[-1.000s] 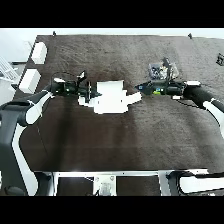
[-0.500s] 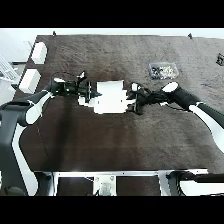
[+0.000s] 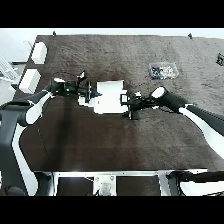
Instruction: Fold the box and place the chain.
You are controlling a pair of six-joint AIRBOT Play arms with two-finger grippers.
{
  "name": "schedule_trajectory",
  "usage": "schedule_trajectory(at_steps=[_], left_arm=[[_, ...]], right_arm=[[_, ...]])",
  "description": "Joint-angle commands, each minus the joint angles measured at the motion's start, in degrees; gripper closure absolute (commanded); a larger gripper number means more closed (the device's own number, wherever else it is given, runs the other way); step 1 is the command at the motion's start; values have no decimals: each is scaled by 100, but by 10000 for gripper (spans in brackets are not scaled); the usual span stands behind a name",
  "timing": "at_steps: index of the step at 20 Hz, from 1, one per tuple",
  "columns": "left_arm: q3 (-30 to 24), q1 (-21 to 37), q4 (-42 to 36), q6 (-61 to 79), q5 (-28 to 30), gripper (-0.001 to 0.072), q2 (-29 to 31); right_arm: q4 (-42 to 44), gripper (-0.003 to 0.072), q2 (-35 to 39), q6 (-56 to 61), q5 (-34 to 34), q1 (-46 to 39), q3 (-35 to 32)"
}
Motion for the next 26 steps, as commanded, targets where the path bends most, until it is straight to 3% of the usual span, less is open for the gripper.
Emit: schedule_trajectory(at_steps=[1, 13, 20, 22, 26], left_arm=[[0, -2, 0, 2, 0, 687, 4], [0, -2, 0, 2, 0, 687, 4], [0, -2, 0, 0, -2, 687, 4], [0, -2, 0, 0, -2, 688, 4], [0, -2, 0, 0, -2, 687, 4]], right_arm=[[411, 70, -55, -9, -380, 46, -4], [662, 70, -153, 96, -758, 44, 74], [743, 70, 302, 166, -898, -33, 74], [1202, 70, 238, 162, -1038, -96, 74], [1259, 70, -57, 140, -1281, -138, 74]])
